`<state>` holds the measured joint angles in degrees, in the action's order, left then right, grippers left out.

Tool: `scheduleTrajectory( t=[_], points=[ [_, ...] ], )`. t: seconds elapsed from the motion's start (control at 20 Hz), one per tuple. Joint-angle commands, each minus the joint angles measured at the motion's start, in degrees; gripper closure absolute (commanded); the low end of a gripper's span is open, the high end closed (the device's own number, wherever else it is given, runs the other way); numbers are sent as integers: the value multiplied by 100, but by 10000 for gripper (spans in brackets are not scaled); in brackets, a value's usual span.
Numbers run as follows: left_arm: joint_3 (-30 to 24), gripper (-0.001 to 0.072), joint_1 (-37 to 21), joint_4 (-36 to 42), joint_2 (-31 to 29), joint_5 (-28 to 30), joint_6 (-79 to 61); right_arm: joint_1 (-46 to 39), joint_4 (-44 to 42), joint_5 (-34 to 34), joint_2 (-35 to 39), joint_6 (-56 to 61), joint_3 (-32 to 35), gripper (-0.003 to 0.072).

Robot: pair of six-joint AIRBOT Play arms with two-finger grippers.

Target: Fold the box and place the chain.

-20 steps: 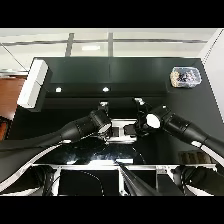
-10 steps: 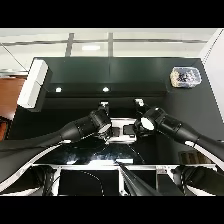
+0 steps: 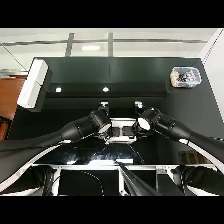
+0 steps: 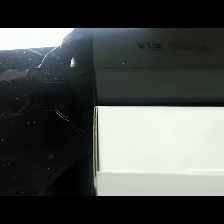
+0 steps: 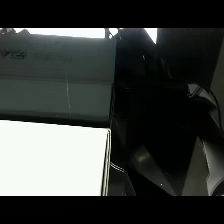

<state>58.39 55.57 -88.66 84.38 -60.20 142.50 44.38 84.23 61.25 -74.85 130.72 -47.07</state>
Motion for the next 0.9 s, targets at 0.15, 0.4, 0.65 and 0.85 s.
scheduleTrajectory(
  t=[0.15,0.4,0.65,0.85],
  points=[
    [2,679,0,20,4,-11,0,2,-22,-4,-61,0,-4,643],
    [2,679,0,22,4,-9,0,2,-116,0,-59,-22,-7,641],
    [2,679,0,20,4,-9,-2,2,-142,168,-42,-22,-7,478],
    [2,679,0,20,4,-9,0,2,-127,262,-42,-63,-7,478]
  ],
)
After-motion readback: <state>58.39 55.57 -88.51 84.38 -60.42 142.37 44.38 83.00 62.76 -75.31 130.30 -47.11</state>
